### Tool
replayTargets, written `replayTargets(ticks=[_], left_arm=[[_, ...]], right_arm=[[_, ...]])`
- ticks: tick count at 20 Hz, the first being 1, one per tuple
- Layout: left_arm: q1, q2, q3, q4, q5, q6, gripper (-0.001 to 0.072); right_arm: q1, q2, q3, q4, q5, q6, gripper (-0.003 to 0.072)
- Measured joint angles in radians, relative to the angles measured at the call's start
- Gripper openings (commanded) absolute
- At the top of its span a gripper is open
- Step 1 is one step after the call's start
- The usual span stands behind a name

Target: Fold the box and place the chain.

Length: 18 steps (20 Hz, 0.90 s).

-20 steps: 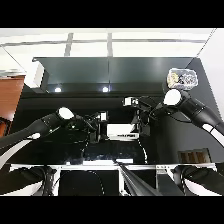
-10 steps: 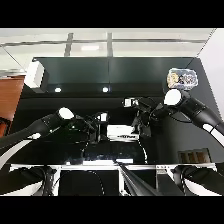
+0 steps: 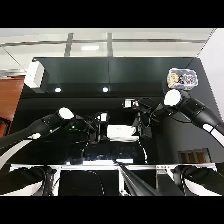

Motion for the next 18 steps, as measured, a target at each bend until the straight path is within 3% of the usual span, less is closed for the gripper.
replayTargets(ticks=[18], left_arm=[[0.000, 0.000, 0.000, 0.000, 0.006, -0.001, 0.0334]], right_arm=[[-0.002, 0.029, 0.003, -0.068, -0.025, 0.000, 0.0437]])
